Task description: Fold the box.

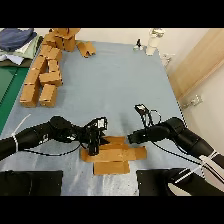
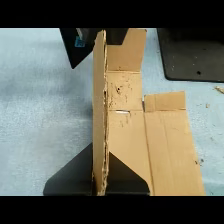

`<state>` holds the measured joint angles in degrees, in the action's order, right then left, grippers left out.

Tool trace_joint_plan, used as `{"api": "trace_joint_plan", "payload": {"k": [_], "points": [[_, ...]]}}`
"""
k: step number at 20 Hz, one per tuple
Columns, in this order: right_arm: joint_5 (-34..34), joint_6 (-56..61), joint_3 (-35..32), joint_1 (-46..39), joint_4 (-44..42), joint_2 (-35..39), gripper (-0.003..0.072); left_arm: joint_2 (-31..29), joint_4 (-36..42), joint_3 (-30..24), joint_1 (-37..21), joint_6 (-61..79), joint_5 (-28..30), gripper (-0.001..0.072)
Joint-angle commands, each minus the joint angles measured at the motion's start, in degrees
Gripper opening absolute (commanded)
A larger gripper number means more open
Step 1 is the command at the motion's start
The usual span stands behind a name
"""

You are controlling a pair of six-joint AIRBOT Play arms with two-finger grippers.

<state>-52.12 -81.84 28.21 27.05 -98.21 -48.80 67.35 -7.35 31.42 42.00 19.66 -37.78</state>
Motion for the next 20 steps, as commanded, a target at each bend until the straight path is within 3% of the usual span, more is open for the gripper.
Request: {"api": "trace_joint_plan", "payload": {"k": [1,7,10,16,20], "points": [[-0.35,-0.02,0.66,-0.04,1.27,-0.04,0.0004,0.02,-0.74,0.00,0.13,-2.05,-1.79,0.0014],[-3.13,-0.02,0.68,-0.02,-0.63,-0.04,0.0004,0.02,-1.86,0.04,0.07,-3.52,-1.79,0.0014],[-8.66,-0.04,2.23,0.24,-4.09,0.46,0.0003,0.02,-1.88,0.04,0.07,-5.79,-1.77,0.0014],[-22.47,8.81,6.08,7.82,-2.19,11.89,0.0003,0.02,-1.84,0.04,0.07,-5.77,-1.73,0.0014],[-24.17,9.73,4.50,17.75,-2.01,19.67,0.0003,0.02,-1.84,0.07,0.07,-5.77,-1.70,0.0014]]}}
